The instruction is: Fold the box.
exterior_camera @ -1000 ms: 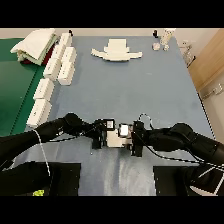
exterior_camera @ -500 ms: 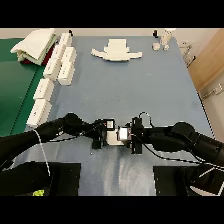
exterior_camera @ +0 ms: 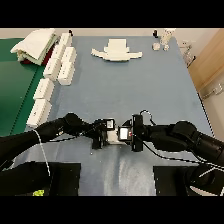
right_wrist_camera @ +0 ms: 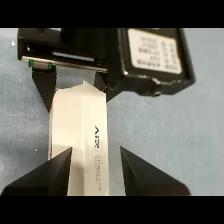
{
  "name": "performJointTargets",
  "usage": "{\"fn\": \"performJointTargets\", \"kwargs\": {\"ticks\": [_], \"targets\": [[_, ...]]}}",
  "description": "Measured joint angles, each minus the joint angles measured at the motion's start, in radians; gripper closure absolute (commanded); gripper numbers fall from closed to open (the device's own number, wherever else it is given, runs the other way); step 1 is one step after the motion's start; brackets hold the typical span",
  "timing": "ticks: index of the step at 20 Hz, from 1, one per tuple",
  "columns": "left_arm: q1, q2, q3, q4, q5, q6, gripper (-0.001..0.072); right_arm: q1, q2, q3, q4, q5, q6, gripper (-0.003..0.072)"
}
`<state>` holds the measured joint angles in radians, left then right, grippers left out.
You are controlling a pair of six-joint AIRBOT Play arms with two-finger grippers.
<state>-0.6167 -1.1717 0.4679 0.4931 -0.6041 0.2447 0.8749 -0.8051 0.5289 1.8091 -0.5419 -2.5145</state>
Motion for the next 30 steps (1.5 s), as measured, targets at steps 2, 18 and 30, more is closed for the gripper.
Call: {"fn": "performJointTargets", "kwargs": {"ticks": [2, 18, 30], "targets": [[0.0, 0.0, 0.0, 0.0, 0.0, 0.0, 0.0198, 0.0, 0.0, 0.004, -0.003, 0.003, 0.0, 0.0309], [0.0, -0.001, 0.0, 0.0, 0.0, 0.001, 0.0198, -0.001, -0.068, 0.007, 0.035, -0.021, 0.004, 0.0406], [0.0, -0.001, 0.0, 0.001, 0.0, 0.002, 0.0199, 0.005, -0.047, 0.007, 0.079, -0.079, 0.004, 0.0107]]}}
